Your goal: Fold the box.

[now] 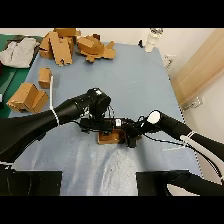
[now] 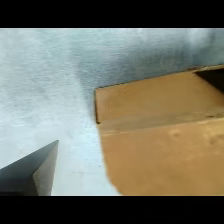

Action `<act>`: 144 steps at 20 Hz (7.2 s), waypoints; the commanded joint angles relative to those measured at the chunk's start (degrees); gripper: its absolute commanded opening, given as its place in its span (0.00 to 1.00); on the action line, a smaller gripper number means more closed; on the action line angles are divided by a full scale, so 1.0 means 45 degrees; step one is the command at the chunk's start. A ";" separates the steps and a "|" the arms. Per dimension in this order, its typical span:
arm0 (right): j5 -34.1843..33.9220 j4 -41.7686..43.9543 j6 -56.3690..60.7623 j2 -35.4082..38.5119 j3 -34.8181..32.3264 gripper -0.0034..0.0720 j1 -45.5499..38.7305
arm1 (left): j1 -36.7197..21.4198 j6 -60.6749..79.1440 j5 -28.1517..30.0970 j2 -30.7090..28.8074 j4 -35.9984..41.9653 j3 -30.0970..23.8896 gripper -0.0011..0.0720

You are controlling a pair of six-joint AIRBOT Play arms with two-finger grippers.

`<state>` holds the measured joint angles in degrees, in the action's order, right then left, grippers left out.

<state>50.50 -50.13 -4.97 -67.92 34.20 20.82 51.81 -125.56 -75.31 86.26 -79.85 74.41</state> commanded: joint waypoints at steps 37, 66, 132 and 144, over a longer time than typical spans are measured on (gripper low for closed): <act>0.0155 0.0102 0.0010 0.0005 0.0005 0.76 0.0000 | -0.6596 2.6758 0.5275 -0.2584 1.0074 -0.6479 0.03; -0.0102 0.0151 0.0005 0.0005 0.0005 0.76 0.0000 | -0.7514 3.0546 0.0617 -0.2098 1.1162 -0.5931 0.30; -0.0335 0.0767 0.0005 0.0005 0.0005 0.76 0.0000 | -0.3415 3.3665 1.0588 -0.3541 1.5125 -0.9947 0.96; -0.0316 0.1195 0.0141 0.0005 0.0005 0.76 0.0000 | -0.3415 3.3665 1.0180 -0.3541 1.4596 -0.9947 0.66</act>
<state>49.06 -46.37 -4.95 -67.92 34.20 20.82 36.42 25.91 -29.08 70.28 -13.61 29.63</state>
